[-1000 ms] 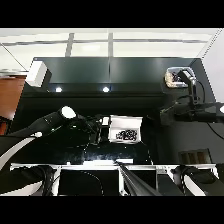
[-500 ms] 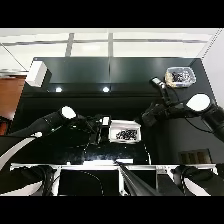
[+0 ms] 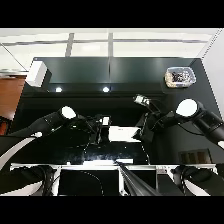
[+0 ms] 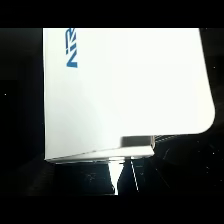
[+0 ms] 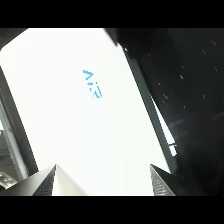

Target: Fold the box and place the chain.

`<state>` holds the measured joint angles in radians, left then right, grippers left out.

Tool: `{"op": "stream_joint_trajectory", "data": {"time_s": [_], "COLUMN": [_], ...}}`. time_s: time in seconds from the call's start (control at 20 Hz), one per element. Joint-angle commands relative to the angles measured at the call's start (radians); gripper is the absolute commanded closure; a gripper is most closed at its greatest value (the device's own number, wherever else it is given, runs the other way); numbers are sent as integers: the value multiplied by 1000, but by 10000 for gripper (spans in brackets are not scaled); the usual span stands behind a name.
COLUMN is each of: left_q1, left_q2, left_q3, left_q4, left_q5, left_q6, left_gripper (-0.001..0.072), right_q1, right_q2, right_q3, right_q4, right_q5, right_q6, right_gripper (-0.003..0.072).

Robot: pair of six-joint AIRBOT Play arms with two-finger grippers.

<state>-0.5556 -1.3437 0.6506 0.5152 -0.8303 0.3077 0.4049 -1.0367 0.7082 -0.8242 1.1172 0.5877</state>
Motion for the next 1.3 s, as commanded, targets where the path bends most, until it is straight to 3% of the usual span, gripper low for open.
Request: {"op": "stream_joint_trajectory", "data": {"time_s": [0.0, 0.1, 0.15, 0.2, 0.3, 0.45, 0.5, 0.95, 1.25], "left_q1": [0, 0, 0, 0, 0, 0, 0, 0, 0], "left_q2": [-1, -1, -1, -1, -1, -1, -1, -1, -1], "left_q3": [0, 0, 0, 0, 0, 0, 0, 0, 0], "left_q4": [0, 0, 0, 0, 0, 0, 0, 0, 0], "left_q5": [0, 0, 0, 0, 0, 0, 0, 0, 0], "left_q6": [0, 0, 0, 0, 0, 0, 0, 0, 0], "left_gripper": [414, 414, 414, 414, 414, 414, 414, 414, 413], "right_q1": [57, 76, 82, 86, 90, 90, 90, 89, 90], "right_q2": [-1, -1, -1, -1, -1, -1, -1, 76, 76], "right_q3": [-10, -10, -10, -11, -10, -10, -10, -11, -31], "right_q4": [-21, -49, -50, -48, -45, -45, -45, -138, -126], "right_q5": [-50, -55, -60, -61, -67, -67, -65, -126, -142], "right_q6": [-101, -98, -98, -99, -98, -93, -92, 95, 95], "right_gripper": [-15, -14, 41, 182, 364, 389, 501, 504, 504]}}
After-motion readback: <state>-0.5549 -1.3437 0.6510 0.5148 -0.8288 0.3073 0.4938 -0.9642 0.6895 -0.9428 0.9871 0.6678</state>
